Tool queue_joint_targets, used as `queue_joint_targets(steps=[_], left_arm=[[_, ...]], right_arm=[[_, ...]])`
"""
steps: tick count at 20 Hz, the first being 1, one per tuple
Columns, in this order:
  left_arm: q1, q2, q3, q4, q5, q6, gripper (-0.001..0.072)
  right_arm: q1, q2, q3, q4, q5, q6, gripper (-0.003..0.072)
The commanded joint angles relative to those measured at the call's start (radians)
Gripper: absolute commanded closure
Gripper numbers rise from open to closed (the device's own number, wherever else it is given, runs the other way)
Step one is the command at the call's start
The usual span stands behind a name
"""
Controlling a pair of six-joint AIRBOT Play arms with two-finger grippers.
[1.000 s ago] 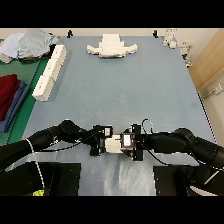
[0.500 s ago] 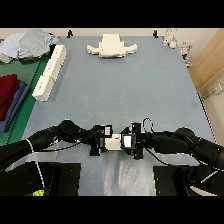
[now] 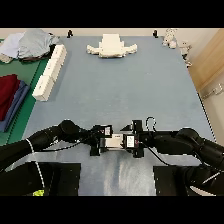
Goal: Fold the box.
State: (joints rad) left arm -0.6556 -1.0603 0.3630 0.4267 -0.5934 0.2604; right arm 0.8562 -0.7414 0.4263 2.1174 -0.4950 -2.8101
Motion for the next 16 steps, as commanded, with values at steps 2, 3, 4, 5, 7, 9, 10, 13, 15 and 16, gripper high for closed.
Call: queue_joint_targets(steps=[2,3,4,5,7,9,10,13,15,16], left_arm=[[0.001,0.000,0.001,0.000,0.000,0.001,0.0198],[0.001,0.000,0.001,0.000,0.000,0.001,0.0198],[0.000,0.000,0.001,0.000,0.000,0.001,0.0198],[0.001,0.000,0.001,0.000,0.000,0.001,0.0198],[0.001,0.000,0.001,0.000,0.000,0.001,0.0198],[0.000,0.000,0.001,0.000,0.000,0.001,0.0198],[0.000,0.000,0.001,0.000,0.000,0.001,0.0198],[0.001,0.000,0.001,0.000,0.000,0.000,0.0198],[0.001,0.000,0.001,0.000,0.000,0.001,0.0198],[0.000,0.000,0.001,0.000,0.000,0.001,0.0198]], right_arm=[[-0.001,-0.019,0.000,-0.001,0.031,0.002,0.0281],[-0.001,-0.032,0.000,0.000,0.030,0.003,0.0284],[0.000,-0.041,0.000,0.000,0.029,0.009,0.0292],[0.000,-0.050,0.001,0.006,0.027,0.009,0.0356],[0.000,-0.056,0.000,0.011,0.020,0.009,0.0356],[0.000,-0.056,0.000,0.019,0.008,0.009,0.0356],[0.000,-0.056,0.000,0.024,0.000,0.009,0.0356],[0.000,-0.056,0.000,0.057,-0.038,0.009,0.0355],[0.000,-0.056,0.000,0.065,-0.065,0.009,0.0354],[0.000,-0.056,0.000,0.071,-0.079,0.009,0.0354]])
